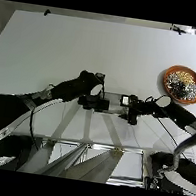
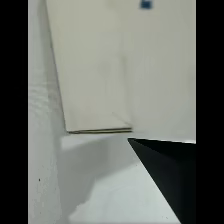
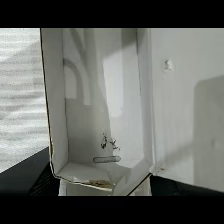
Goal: Fold the box and place the chain.
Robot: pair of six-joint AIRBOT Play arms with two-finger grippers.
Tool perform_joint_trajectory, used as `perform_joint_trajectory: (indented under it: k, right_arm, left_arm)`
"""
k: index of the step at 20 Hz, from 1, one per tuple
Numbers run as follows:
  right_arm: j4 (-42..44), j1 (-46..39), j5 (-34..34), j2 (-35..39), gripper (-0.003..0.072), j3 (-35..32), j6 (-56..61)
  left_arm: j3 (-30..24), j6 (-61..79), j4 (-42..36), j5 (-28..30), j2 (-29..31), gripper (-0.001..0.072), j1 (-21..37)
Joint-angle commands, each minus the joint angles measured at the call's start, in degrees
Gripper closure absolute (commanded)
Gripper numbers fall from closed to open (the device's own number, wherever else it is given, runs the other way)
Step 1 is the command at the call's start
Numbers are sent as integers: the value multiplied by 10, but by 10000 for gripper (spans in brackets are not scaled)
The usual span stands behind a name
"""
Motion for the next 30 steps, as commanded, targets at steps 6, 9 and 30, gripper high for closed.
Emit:
perform_joint_trajectory:
  k: [6, 9, 30]
  right_arm:
    - [0, 0, 0, 0, 452, 0, 1]
    - [0, 0, 0, 0, 452, 0, 1]
    - [0, 0, 0, 0, 452, 0, 1]
  left_arm:
    - [-2, 186, -79, -47, 96, 314, 54]
    - [-43, 365, -115, -99, 170, 229, 102]
    - [-264, 1411, -433, 190, 77, -6, 233]
